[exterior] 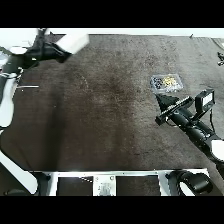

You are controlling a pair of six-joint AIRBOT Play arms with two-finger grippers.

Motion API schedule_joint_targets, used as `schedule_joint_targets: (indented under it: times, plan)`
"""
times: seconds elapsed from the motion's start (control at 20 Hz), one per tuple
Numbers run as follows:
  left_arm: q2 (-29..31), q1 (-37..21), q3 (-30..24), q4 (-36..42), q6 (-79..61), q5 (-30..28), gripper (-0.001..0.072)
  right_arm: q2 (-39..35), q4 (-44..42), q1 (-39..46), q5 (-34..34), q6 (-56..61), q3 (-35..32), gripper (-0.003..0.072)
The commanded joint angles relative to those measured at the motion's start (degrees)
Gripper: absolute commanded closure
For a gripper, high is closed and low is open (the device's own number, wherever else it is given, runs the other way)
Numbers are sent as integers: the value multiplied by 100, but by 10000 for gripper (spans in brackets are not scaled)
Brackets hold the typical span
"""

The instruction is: Fold the box and place the chain.

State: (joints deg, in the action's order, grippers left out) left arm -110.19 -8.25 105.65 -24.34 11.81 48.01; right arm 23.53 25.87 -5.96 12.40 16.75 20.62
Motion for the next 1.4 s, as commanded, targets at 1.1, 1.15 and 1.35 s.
schedule_joint_targets:
  times: [1.1, 1.15, 1.35]
  plan:
    - [-35, -1683, -1661, -2675, 2540, -1318, 211, -7, 0, -4, -2, 2, -2, 704]
    - [-35, -1683, -1659, -2677, 2562, -1469, -11, -7, 0, -4, 0, 2, -2, 704]
    - [-4, -1683, -1414, -2691, 2566, -1473, -6, -7, 0, -4, -2, 2, -2, 704]
